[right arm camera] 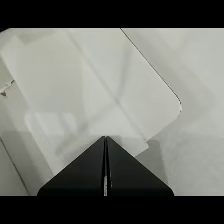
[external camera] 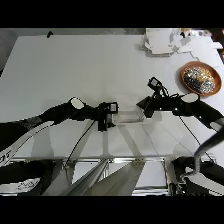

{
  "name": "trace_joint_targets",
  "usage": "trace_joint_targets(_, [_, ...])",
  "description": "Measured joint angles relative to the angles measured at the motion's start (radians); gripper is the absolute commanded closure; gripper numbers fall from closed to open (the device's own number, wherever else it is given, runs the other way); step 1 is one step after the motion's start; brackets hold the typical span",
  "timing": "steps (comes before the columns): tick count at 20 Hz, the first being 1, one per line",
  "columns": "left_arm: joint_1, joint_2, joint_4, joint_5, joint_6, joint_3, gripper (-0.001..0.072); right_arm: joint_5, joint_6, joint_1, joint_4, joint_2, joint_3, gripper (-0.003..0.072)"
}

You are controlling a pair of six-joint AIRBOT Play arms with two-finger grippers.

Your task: Fold the box and place the chain.

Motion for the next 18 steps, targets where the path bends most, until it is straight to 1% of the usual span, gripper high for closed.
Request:
trace_joint_targets(4, [0.000, 0.000, 0.000, 0.000, 0.000, 0.000, 0.0438, 0.014, 0.000, 0.000, 0.004, -0.018, 0.002, 0.0664])
trace_joint_targets(6, [0.000, 0.000, 0.001, 0.000, 0.002, 0.000, 0.0438, 0.037, 0.000, 0.000, -0.006, 0.006, 0.006, 0.0664])
trace_joint_targets(8, [0.000, 0.000, 0.001, 0.000, 0.002, 0.000, 0.0438, 0.070, 0.000, 0.001, -0.044, 0.056, 0.011, 0.0664])
trace_joint_targets(10, [0.000, 0.000, 0.001, 0.000, 0.002, 0.000, 0.0438, 0.086, 0.002, 0.000, -0.127, 0.122, 0.014, 0.0664])
trace_joint_targets(13, [0.000, 0.000, 0.001, 0.000, 0.002, 0.000, 0.0438, 0.146, 0.002, 0.000, -0.330, 0.209, 0.015, 0.0662])
trace_joint_targets(14, [0.000, 0.000, 0.001, 0.000, 0.001, 0.000, 0.0438, 0.165, 0.002, 0.000, -0.399, 0.224, 0.016, 0.0577])
trace_joint_targets(15, [0.000, 0.000, 0.001, 0.000, 0.001, 0.000, 0.0438, 0.190, 0.003, 0.000, -0.464, 0.234, 0.016, 0.0415])
trace_joint_targets(16, [0.000, 0.000, 0.001, 0.000, 0.001, 0.000, 0.0438, 0.209, 0.003, 0.000, -0.516, 0.238, 0.016, 0.0387])
trace_joint_targets(17, [0.000, 0.000, 0.001, 0.000, 0.001, 0.000, 0.0438, 0.216, 0.001, 0.000, -0.548, 0.240, 0.016, 0.0425])
trace_joint_targets(18, [0.000, 0.000, 0.001, 0.000, 0.001, 0.000, 0.0438, 0.223, -0.009, 0.000, -0.570, 0.240, 0.016, 0.0504])
